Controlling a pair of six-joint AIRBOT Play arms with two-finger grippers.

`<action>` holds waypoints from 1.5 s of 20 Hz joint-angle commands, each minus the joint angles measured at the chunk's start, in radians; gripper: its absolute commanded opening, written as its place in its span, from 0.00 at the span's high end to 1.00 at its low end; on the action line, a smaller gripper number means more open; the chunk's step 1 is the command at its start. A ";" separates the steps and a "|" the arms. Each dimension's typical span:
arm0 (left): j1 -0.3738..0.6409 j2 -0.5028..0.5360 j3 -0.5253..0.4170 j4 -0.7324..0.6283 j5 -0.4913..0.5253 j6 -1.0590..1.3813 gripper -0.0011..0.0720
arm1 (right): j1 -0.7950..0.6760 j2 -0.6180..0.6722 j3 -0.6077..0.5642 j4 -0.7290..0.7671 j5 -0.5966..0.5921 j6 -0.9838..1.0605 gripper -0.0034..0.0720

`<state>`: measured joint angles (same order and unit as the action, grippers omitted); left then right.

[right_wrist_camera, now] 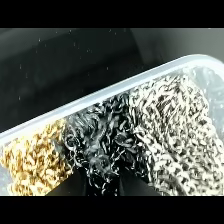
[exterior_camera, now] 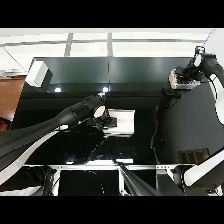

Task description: Fold the box and place the chain.

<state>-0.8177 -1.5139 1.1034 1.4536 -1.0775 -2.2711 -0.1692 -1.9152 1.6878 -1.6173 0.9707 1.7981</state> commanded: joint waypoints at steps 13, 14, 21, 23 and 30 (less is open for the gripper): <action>0.000 0.000 0.000 0.000 0.000 0.000 0.94 | 0.002 0.520 0.048 0.193 0.264 -0.291 0.94; 0.000 0.000 0.000 0.000 -0.001 0.000 0.94 | 0.002 0.555 0.048 0.244 0.297 -0.325 0.94; 0.000 0.000 0.000 0.000 0.000 0.000 0.94 | 0.065 0.802 -0.035 0.538 0.512 -0.497 0.94; 0.000 0.000 0.000 0.000 0.000 0.000 0.94 | 0.091 0.852 -0.065 0.597 0.597 -0.498 0.94; 0.000 0.000 0.000 0.000 0.000 0.000 0.94 | 0.225 0.910 -0.130 0.753 0.692 -0.505 0.94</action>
<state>-0.8177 -1.5139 1.1034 1.4536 -1.0779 -2.2719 0.0036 -1.0229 1.5742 -0.9306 1.6226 1.2934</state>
